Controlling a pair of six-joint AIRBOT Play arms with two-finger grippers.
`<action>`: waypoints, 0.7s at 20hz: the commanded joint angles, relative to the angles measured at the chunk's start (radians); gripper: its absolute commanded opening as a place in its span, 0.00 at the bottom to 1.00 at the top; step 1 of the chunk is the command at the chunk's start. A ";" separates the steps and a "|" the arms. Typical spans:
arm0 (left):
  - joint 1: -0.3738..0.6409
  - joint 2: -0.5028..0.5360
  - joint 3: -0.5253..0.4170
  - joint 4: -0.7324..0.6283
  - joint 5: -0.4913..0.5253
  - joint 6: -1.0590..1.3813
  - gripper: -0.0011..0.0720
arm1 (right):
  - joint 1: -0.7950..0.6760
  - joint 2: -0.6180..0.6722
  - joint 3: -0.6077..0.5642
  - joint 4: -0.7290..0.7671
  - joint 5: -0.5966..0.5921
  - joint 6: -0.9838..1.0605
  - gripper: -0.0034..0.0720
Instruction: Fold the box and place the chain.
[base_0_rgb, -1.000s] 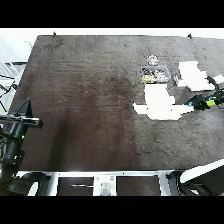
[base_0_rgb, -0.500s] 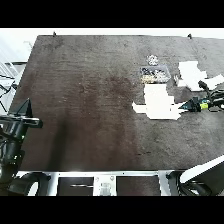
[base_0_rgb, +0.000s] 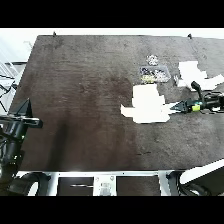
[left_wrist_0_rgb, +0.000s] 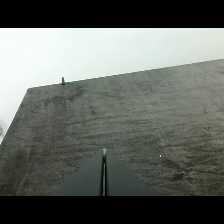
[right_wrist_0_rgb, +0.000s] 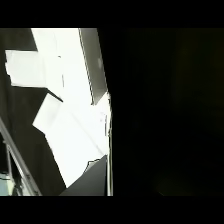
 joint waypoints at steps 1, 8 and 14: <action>0.000 0.000 0.001 0.000 0.000 0.000 0.04 | 0.087 0.125 -0.173 0.114 -0.132 -0.020 0.05; 0.000 0.000 0.001 0.000 0.000 0.000 0.04 | 0.388 0.323 -0.409 0.375 -0.359 -0.003 0.05; 0.000 0.000 0.001 0.000 -0.001 0.000 0.04 | 0.679 0.299 -0.357 0.426 -0.741 0.024 0.05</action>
